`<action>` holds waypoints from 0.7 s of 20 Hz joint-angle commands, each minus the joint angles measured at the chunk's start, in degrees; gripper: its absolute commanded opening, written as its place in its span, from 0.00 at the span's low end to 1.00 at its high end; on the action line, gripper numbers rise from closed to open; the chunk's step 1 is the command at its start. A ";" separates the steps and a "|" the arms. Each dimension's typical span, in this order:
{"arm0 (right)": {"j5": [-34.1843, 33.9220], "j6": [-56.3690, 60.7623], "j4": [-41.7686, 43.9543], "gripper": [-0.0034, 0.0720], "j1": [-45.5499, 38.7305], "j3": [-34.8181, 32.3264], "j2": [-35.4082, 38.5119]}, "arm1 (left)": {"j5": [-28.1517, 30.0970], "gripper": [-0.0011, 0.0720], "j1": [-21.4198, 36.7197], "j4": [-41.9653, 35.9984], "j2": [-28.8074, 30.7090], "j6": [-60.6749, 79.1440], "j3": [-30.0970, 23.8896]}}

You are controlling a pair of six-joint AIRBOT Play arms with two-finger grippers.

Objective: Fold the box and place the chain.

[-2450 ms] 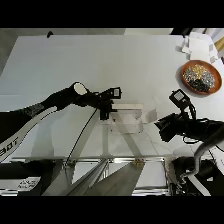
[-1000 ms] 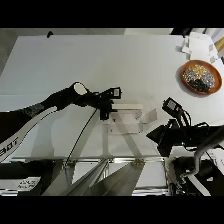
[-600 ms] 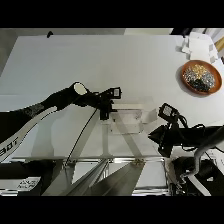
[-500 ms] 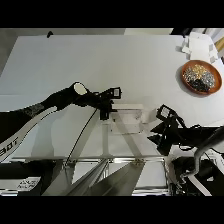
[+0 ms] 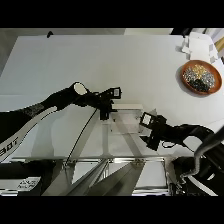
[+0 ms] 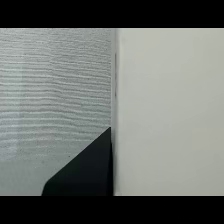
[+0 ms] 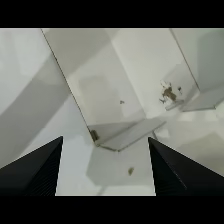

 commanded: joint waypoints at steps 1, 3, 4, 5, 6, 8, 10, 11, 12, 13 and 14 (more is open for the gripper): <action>-6.38 -0.42 -6.34 0.84 4.74 -0.20 -4.92 | 0.02 0.03 0.00 -0.02 -0.02 0.02 0.02; -6.84 -0.39 -9.68 0.84 5.18 -0.22 -5.64 | 0.02 0.03 0.00 0.00 -0.02 0.02 0.02; -6.82 -0.37 -11.21 0.84 5.18 -0.20 -5.68 | 0.02 0.03 0.00 -0.02 -0.02 0.02 0.04; -6.82 -0.37 -12.20 0.84 5.18 -0.22 -5.68 | 0.02 0.03 0.00 0.00 -0.02 0.02 0.04; -6.82 -0.37 -12.94 0.84 5.18 -0.22 -5.68 | 0.02 0.03 0.00 0.00 -0.02 0.02 0.02; -7.26 -0.39 -13.22 0.84 5.18 -0.26 -5.70 | 0.02 0.03 0.00 0.00 -0.02 0.02 0.02; -8.79 -0.39 -13.22 0.88 5.18 -0.31 -6.19 | 0.02 0.03 0.00 0.00 -0.02 0.02 0.02; -9.60 -0.39 -13.22 0.89 5.18 -0.33 -6.56 | 0.02 0.03 0.00 0.00 -0.02 0.02 0.02; -9.92 -0.39 -13.20 0.89 5.18 -0.33 -6.99 | 0.02 0.03 0.00 0.00 -0.02 0.02 0.02; -10.14 -0.39 -13.20 0.89 5.18 -0.33 -7.58 | 0.02 0.03 0.00 0.00 -0.02 0.02 0.02; -10.54 -0.39 -13.20 0.90 5.18 -0.33 -8.31 | 0.02 0.03 0.00 0.00 -0.02 0.02 0.02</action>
